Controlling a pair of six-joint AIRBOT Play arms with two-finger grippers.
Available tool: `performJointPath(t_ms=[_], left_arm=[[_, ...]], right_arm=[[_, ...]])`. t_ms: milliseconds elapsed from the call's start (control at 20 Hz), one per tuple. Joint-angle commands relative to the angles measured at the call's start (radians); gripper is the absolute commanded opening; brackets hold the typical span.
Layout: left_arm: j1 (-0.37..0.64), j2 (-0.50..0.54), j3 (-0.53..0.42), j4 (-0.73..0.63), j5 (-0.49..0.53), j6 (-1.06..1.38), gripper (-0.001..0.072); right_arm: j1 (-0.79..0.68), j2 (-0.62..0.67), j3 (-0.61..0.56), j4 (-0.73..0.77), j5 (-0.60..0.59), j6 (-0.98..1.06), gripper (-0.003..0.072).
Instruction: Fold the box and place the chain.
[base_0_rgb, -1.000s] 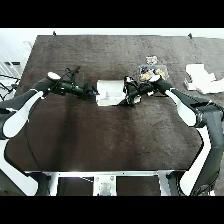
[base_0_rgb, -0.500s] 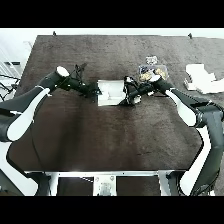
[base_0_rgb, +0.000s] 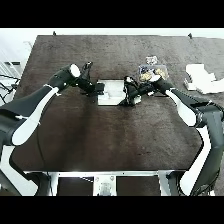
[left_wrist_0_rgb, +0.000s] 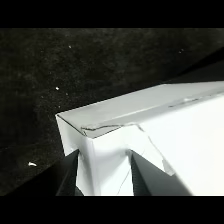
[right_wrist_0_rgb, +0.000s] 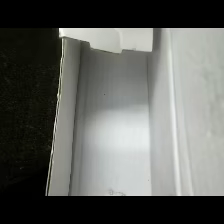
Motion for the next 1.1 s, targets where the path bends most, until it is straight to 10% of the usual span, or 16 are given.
performJointPath(t_ms=[0,1050], left_arm=[[-0.033,-0.001,0.007,0.101,-0.018,-0.105,0.0377],[-0.074,-0.040,0.109,0.267,-0.107,-0.228,0.0378]], right_arm=[[0.001,0.000,0.000,0.000,0.001,0.000,0.0541],[0.001,0.000,0.000,0.000,0.001,0.000,0.0541]])
